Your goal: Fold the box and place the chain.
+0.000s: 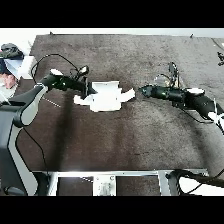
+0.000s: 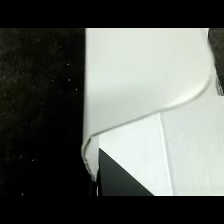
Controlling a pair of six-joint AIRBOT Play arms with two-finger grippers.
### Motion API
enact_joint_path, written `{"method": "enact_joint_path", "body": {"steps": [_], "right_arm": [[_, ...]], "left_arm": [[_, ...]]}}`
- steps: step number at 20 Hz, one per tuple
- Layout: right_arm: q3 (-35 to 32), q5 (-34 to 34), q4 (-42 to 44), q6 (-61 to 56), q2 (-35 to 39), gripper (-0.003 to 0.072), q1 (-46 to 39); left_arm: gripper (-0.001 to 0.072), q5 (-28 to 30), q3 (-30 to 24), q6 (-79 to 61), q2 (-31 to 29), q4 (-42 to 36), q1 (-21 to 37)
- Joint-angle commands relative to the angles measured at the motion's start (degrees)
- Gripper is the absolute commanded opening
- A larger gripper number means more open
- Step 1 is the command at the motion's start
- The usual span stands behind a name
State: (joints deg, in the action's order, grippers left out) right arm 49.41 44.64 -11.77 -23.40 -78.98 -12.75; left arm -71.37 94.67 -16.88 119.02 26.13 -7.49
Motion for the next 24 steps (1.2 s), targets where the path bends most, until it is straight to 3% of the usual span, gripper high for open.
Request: {"method": "enact_joint_path", "body": {"steps": [1,8,13,14,16,19,24], "right_arm": [[0.0,1.6,0.1,2.3,0.0,0.0376,0.1],[0.0,12.0,1.4,22.9,0.0,0.0394,0.5],[0.0,12.3,0.5,41.7,0.0,0.0395,7.3],[0.0,10.8,-0.7,44.5,0.0,0.0399,9.3],[0.0,3.9,-4.1,46.1,0.0,0.06,13.1],[0.0,-3.7,-12.5,46.1,0.0,0.0599,17.1],[0.1,-6.8,-20.5,44.4,-2.5,0.0593,20.5]], "left_arm": [[0.0007,1.1,-0.7,-3.8,0.0,0.4,0.0],[0.0012,1.4,-0.7,-4.6,0.0,0.4,0.0],[0.0012,1.4,-0.7,-4.6,0.0,0.4,0.0],[0.0012,1.4,-0.7,-4.6,0.0,0.4,0.0],[0.0012,1.4,-0.7,-4.6,0.0,0.4,0.0],[0.0012,1.4,-0.7,-4.6,0.0,0.4,0.0],[0.0012,1.6,-0.7,-4.6,0.0,0.3,0.0]]}}
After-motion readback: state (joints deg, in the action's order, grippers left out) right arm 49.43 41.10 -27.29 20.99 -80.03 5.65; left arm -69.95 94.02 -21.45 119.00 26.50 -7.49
